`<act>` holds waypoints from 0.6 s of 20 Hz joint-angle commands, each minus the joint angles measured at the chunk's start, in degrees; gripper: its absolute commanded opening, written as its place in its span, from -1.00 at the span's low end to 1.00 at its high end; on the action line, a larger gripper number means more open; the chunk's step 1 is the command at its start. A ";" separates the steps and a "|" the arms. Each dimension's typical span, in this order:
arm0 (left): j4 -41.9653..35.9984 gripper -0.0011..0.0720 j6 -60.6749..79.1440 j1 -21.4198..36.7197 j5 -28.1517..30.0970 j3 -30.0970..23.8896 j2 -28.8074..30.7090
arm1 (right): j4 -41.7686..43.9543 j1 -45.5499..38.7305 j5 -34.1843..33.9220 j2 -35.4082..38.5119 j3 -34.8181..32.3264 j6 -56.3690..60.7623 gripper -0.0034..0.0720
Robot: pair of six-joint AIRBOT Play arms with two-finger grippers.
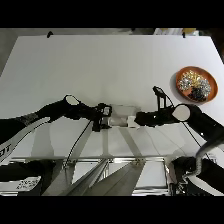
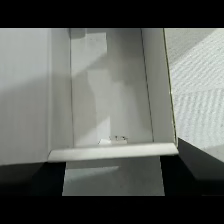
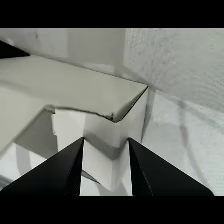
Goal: Fold the box and place the chain.
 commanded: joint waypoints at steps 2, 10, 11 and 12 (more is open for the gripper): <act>0.02 -0.28 0.02 -0.02 0.00 0.04 0.02 | -11.58 7.52 1.18 -7.30 7.30 16.15 -0.08; 0.02 -0.28 0.02 -0.02 0.00 0.04 0.04 | -25.35 11.96 10.05 -14.67 14.38 33.83 -0.08; 0.02 -0.28 0.04 -0.02 0.00 0.04 0.04 | -26.03 12.33 10.71 -15.41 15.41 34.60 -0.08; 0.02 -0.28 0.04 -0.02 0.00 0.04 0.04 | -26.40 12.66 10.43 -15.72 16.04 35.39 -0.08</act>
